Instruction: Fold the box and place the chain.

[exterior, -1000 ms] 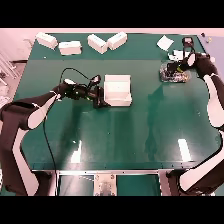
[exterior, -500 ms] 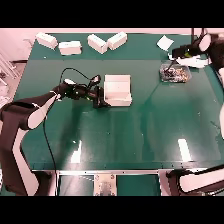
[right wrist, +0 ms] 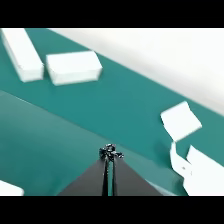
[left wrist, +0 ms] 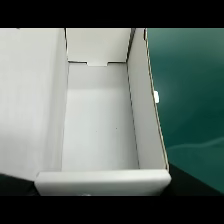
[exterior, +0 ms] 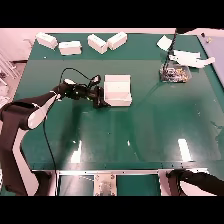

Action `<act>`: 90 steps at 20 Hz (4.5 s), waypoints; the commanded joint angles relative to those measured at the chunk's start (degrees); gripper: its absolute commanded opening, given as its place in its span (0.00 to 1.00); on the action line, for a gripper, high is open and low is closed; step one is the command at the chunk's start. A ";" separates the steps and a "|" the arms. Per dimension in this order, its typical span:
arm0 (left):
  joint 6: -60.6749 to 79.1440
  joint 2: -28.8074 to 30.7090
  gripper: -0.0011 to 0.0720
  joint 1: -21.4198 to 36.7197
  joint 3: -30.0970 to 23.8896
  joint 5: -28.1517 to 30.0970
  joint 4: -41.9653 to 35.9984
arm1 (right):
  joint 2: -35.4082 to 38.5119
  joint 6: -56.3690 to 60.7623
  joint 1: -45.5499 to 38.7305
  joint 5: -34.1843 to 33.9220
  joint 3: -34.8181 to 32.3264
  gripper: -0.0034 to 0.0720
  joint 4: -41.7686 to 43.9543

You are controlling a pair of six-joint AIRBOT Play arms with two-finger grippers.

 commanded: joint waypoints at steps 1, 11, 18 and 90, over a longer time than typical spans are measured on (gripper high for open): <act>0.02 0.00 0.75 0.04 0.00 0.00 0.02 | 3.32 -1.40 7.87 0.39 0.02 0.05 -0.24; 0.02 0.00 0.74 0.04 0.00 0.02 0.02 | 3.30 2.36 16.28 -0.24 -9.73 0.05 0.26; 0.02 0.00 0.75 0.04 0.00 0.02 0.02 | 2.54 3.50 16.31 -9.57 -23.85 0.05 8.13; 0.04 0.00 0.75 0.04 0.00 -0.26 -0.02 | -1.05 25.40 -7.67 -48.92 -35.67 0.06 12.83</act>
